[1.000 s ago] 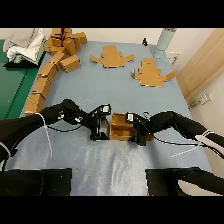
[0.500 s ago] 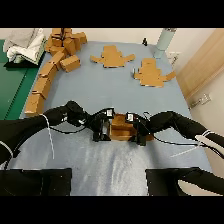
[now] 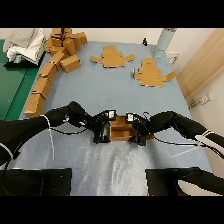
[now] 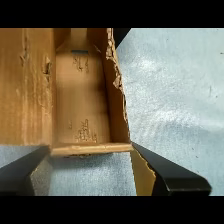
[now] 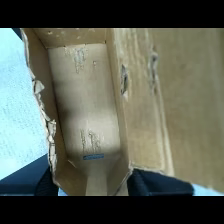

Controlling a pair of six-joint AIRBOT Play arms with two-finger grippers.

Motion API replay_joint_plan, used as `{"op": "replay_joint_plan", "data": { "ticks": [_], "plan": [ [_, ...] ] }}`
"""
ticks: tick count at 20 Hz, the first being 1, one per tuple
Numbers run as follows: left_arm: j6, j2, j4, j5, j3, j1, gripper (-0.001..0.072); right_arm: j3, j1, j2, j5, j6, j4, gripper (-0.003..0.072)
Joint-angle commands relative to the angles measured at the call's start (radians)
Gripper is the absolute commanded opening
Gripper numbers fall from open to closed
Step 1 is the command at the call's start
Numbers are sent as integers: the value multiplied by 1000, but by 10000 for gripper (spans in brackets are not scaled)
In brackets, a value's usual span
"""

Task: Fold the box.

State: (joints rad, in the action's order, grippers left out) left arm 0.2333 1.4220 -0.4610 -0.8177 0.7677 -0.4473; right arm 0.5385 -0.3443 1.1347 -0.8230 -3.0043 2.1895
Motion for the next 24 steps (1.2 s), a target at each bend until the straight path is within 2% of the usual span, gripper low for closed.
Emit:
{"op": "replay_joint_plan", "data": {
  "ticks": [1,8,12,13,14,23,24],
  "plan": [
    [-66,-1,-6,44,0,-6,683,0,1,0,2,2,2,421],
    [-128,-1,-21,105,0,-57,683,0,1,0,2,2,2,421],
    [-201,0,-100,112,16,-77,682,0,1,0,2,2,2,421],
    [-207,0,-108,113,20,-77,660,0,1,0,2,2,2,421],
    [-207,0,-113,112,22,-77,582,0,1,0,2,2,2,421],
    [-205,0,-123,113,22,-77,582,0,1,0,2,1,2,421],
    [-204,0,-123,113,22,-77,558,0,1,0,2,2,2,421]
  ]
}}
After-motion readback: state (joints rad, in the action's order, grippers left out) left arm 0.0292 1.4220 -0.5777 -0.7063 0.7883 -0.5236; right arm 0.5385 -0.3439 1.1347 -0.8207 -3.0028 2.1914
